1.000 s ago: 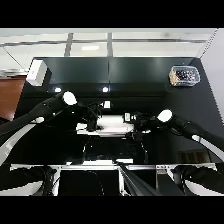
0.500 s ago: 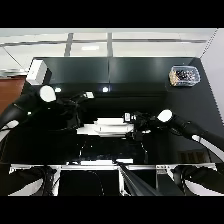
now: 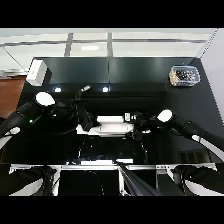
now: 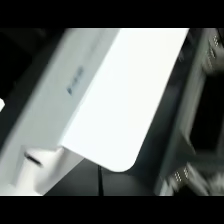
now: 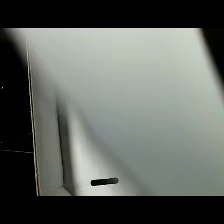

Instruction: Fold the box and place the chain.

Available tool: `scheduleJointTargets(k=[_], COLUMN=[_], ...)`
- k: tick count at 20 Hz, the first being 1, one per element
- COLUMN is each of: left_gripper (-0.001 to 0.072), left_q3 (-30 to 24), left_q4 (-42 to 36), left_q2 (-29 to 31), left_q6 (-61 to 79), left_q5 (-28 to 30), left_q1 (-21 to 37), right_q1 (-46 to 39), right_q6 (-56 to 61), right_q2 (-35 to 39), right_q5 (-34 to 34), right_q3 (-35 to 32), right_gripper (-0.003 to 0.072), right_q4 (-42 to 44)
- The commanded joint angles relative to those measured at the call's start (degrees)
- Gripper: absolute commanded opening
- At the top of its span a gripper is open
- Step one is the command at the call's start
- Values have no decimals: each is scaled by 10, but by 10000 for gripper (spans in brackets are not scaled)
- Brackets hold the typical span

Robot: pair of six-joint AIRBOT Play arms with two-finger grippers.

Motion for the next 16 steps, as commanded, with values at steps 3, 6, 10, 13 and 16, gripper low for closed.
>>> scheduleJointTargets(k=[3, 6, 10, 13, 16], left_gripper=[24, 23, 23, 23, 21], left_q3=[-9, -9, -9, -4, 36], left_q4=[-68, -71, -71, -73, -36], left_q2=[-31, -85, -127, -127, -108], left_q6=[27, 30, 30, 17, -2], left_q5=[216, 192, 180, 166, 90], left_q1=[-2, -4, -20, -24, 2], right_q1=[0, 0, 0, 0, 0], right_q6=[0, 0, 0, 0, 0], right_q2=[0, 0, 0, 0, 0], right_q5=[0, 0, 0, 0, 0], right_q3=[0, 0, 0, 0, 0], right_gripper=[14, 14, 14, 14, 14], right_q4=[1, 1, 1, 1, 1])
